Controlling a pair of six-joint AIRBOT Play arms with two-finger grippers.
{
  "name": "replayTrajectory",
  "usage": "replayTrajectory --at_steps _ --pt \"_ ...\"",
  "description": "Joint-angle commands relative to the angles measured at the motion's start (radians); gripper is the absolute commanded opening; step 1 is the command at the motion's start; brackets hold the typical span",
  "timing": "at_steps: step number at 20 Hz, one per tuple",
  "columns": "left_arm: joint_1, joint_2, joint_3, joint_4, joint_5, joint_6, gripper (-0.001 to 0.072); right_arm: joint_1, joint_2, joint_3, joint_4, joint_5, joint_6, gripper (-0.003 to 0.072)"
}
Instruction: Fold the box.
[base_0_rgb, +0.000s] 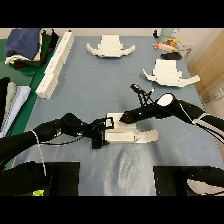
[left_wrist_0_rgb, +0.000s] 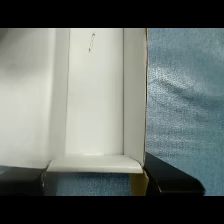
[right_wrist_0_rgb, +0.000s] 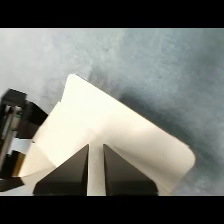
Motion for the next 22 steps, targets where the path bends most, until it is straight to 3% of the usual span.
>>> replayTrajectory --at_steps 1,12,17,22 --pt "-0.001 0.000 0.000 0.001 0.000 0.002 0.0374 0.001 -0.055 0.001 -0.037 -0.003 -0.066 0.0138" --pt "-0.001 0.000 0.000 0.001 0.000 0.002 0.0374 0.001 -0.048 -0.018 -0.031 0.008 -0.087 0.0138" --pt "-0.001 0.000 0.001 0.001 0.000 0.002 0.0374 0.000 0.133 -0.015 -0.082 0.039 -0.087 0.0138" --pt "0.000 0.000 0.001 0.001 0.000 0.002 0.0374 0.000 0.359 -0.018 -0.248 0.171 -0.087 0.0140"
